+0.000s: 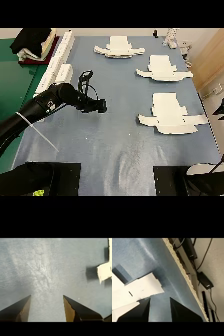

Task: Fold the box.

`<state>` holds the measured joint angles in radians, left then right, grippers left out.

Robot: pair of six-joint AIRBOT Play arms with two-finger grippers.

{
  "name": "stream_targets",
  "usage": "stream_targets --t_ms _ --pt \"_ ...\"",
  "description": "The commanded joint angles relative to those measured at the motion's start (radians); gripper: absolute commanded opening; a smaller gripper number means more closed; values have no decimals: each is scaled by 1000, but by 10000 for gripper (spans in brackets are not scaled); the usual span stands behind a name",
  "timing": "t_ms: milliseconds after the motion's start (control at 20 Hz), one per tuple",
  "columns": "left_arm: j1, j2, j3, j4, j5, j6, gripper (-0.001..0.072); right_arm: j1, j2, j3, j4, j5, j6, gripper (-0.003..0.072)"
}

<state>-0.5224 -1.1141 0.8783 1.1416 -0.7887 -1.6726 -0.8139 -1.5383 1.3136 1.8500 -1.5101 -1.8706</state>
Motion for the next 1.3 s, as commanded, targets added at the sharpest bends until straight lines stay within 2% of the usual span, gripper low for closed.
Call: stream_targets --t_ms 0,200,400,550,600,700,750,850,1100,1250 --pt "0 0 1 -46 -13 0 627 -65 -107 13 100 -45 -143 392" --pt "0 0 0 -47 -35 0 627 -63 -195 39 153 -90 -185 392" --pt "0 0 0 -59 -34 0 628 -63 -225 59 167 -96 -193 392" --pt "0 0 0 -69 -35 0 628 -63 -245 58 251 -147 -225 377" --pt "0 0 0 -69 -35 0 628 -60 -246 58 286 -160 -233 310" --pt "0 0 0 -69 -34 0 628 -44 -246 58 352 -180 -244 250" --pt "0 0 0 -69 -34 0 628 -26 -246 59 370 -186 -252 126" --pt "0 0 0 -69 -33 0 628 27 -246 58 373 -193 -278 0" --pt "0 0 1 -67 -33 2 609 204 -231 56 454 -184 -229 -2" --pt "14 13 0 -60 -59 86 608 336 -142 -9 465 -103 -140 -2"
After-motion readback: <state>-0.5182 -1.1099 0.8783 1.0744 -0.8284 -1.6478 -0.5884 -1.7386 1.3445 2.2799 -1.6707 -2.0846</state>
